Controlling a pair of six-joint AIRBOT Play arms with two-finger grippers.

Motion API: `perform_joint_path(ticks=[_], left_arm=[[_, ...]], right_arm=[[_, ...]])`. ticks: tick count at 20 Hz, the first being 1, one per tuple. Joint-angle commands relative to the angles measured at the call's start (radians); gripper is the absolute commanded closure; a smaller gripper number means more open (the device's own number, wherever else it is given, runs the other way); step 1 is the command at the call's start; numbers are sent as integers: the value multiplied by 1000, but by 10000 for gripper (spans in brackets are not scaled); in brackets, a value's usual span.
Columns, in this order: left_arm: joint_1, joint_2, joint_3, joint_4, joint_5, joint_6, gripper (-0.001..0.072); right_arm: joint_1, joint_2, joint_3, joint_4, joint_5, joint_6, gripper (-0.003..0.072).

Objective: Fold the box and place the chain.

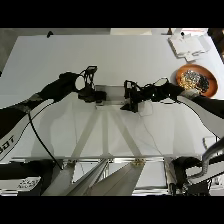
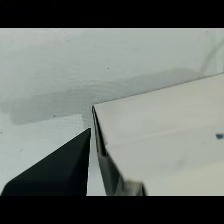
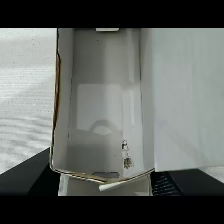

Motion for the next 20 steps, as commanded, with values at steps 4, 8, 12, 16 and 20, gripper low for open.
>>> perform_joint_path(ticks=[4,8,12,16,20], left_arm=[[-43,-55,33,136,-126,-257,398],[-45,-72,33,134,-117,-259,581],[-45,-71,33,134,-109,-250,700],[-38,-63,33,112,-111,-250,450],[-9,4,33,60,-113,-175,314]], right_arm=[[0,0,1,1,-1,0,228],[0,0,1,2,0,0,228],[0,0,1,2,-1,0,228],[0,0,1,2,-1,0,228],[0,0,1,1,-1,0,228]])
